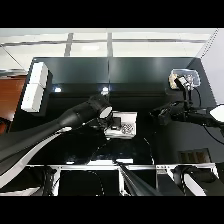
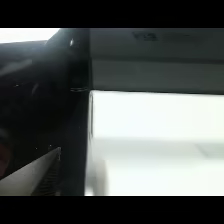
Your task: Fold the box and place the chain.
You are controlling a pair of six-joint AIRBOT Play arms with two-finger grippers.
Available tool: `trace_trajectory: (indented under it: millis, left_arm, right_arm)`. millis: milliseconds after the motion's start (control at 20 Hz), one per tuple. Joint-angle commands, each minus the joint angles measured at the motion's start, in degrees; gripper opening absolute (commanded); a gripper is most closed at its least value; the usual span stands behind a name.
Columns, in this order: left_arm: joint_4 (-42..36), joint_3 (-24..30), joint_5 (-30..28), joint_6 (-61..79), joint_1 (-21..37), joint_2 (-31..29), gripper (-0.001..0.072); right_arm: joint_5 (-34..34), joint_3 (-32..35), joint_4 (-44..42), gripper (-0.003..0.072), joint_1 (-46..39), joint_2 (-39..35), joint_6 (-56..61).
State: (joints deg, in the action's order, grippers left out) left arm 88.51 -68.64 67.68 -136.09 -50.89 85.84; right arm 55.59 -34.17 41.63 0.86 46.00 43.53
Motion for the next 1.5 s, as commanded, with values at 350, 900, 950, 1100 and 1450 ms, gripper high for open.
trace_trajectory:
  millis: [350,900,950,1100,1450]
  left_arm:
    - [-4.6,35.4,-14.8,18.2,20.6,-34.5,0.0538]
    - [-56.2,41.7,-22.1,148.8,28.7,-25.5,0.0715]
    - [-57.3,40.4,-18.9,152.8,28.7,-22.5,0.0716]
    - [-60.1,36.4,-17.0,154.9,28.5,-16.2,0.0715]
    - [-64.8,34.9,-17.9,154.5,27.2,-11.7,0.0716]
  right_arm:
    - [-3.1,0.0,5.5,0.0370,-0.9,0.0,0.2]
    - [-2.1,0.0,5.4,0.0370,-0.9,0.0,0.3]
    - [-1.8,0.0,5.4,0.0370,-0.9,0.0,0.2]
    - [-1.3,0.0,5.4,0.0370,-0.9,0.0,0.2]
    - [-0.5,0.0,5.1,0.0370,-0.9,0.0,0.2]
